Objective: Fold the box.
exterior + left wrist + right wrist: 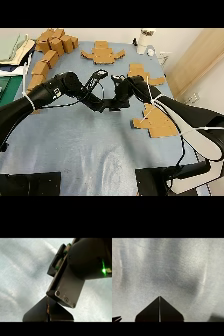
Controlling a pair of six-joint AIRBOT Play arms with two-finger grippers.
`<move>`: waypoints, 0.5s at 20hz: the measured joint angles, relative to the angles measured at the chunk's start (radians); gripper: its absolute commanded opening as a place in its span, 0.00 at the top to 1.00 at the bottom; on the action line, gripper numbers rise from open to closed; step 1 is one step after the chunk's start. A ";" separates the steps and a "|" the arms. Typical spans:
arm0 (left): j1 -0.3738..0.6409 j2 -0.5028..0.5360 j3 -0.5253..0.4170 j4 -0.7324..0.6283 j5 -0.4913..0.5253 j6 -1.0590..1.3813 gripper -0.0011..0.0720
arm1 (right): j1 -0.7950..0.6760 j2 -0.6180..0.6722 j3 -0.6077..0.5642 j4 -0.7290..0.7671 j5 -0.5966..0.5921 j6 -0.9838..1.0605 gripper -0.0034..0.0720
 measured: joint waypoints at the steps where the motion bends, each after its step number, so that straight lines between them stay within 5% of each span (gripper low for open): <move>1: 0.000 0.000 0.000 0.000 0.003 0.000 0.97 | 0.000 0.000 0.000 0.000 0.001 0.000 0.95; 4: 0.000 0.000 0.000 -0.002 0.010 0.000 0.97 | -0.008 -0.001 0.016 -0.015 0.006 -0.017 0.94; 6: 0.000 0.000 0.000 -0.005 0.010 0.000 0.96 | -0.040 0.000 0.058 -0.047 -0.029 -0.035 0.67; 9: 0.000 0.000 0.000 -0.002 -0.002 -0.002 0.96 | -0.132 0.003 0.143 -0.109 -0.169 -0.085 0.64; 10: 0.000 0.000 0.000 -0.002 -0.004 -0.009 0.84 | -0.174 0.008 0.162 -0.134 -0.233 -0.105 0.64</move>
